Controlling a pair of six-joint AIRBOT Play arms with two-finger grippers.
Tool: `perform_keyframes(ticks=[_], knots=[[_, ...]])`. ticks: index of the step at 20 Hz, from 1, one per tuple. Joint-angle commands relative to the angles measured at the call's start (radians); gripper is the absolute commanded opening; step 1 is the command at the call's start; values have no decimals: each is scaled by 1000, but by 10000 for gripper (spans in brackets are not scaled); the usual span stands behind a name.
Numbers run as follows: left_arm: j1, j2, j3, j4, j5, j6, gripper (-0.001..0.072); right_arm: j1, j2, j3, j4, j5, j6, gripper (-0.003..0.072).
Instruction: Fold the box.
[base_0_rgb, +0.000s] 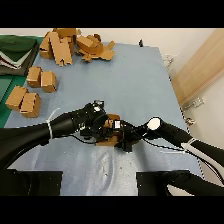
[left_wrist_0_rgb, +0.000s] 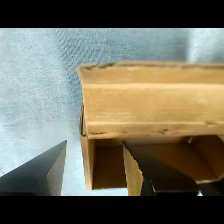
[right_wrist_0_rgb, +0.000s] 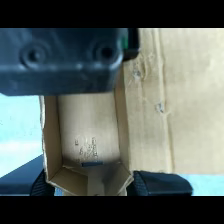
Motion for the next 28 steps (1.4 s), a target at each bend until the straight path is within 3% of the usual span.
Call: perform_keyframes(ticks=[1, 8, 14, 18, 21, 25, 28], knots=[[8, 26, 1, 1, 15, -1, 524, 1, 0, 0, 0, 0, -1, 441], [9, 91, 1, 21, 11, -3, 523, 1, 0, 0, 0, 0, -1, 441], [51, 105, 1, 49, -143, 7, 523, 1, 0, 0, 0, 0, -1, 441], [52, 125, 1, 79, -97, 39, 524, 1, 0, 0, 0, 0, -1, 441], [55, 190, 1, 94, -70, 138, 523, 1, 0, 0, -1, 0, -1, 441], [115, 303, -18, 184, -241, 357, 523, 1, 0, 0, -1, 0, 0, 441], [248, 369, -48, 101, -181, 684, 522, 1, 0, 0, -1, 0, 0, 441]])
